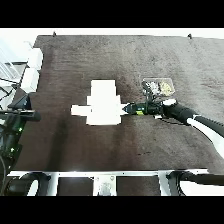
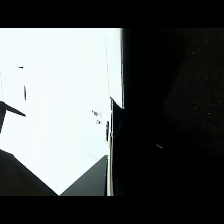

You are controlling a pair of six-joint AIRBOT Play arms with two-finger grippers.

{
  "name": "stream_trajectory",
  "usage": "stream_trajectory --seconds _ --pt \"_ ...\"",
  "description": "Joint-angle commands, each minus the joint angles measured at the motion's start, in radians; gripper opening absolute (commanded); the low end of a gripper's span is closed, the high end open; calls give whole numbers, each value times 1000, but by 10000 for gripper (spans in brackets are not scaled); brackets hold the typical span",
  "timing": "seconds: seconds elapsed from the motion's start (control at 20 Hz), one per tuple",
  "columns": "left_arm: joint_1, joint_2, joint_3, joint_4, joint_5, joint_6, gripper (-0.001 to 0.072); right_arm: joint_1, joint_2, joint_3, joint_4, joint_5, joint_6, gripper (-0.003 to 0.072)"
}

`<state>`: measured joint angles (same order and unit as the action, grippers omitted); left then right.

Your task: Fold the box and place the chain.

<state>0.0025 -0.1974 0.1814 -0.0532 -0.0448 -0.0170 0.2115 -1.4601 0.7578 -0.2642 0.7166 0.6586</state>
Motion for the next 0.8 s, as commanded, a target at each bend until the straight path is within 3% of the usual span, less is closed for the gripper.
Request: stream_trajectory --seconds 0.0,0.05,0.1,0.25,0.35,0.45,0.75 --pt "0 0 0 1 0 0 451 42 14 -11 2 -63 35 0" --pt "0 0 0 0 -5 0 692 45 17 -11 1 -72 40 0" --pt "0 0 0 7 -26 3 590 44 18 -11 -7 -71 39 0" --pt "0 -7 1 33 -172 83 590 43 18 -11 -35 -70 41 0" --pt "0 -60 25 35 -211 78 590 43 29 -18 -35 -83 40 0" --pt "0 -160 79 34 -208 69 590 49 75 -58 -34 -149 22 -1" --pt "0 -586 276 93 -383 -30 590 80 100 -74 -32 -193 -51 0"
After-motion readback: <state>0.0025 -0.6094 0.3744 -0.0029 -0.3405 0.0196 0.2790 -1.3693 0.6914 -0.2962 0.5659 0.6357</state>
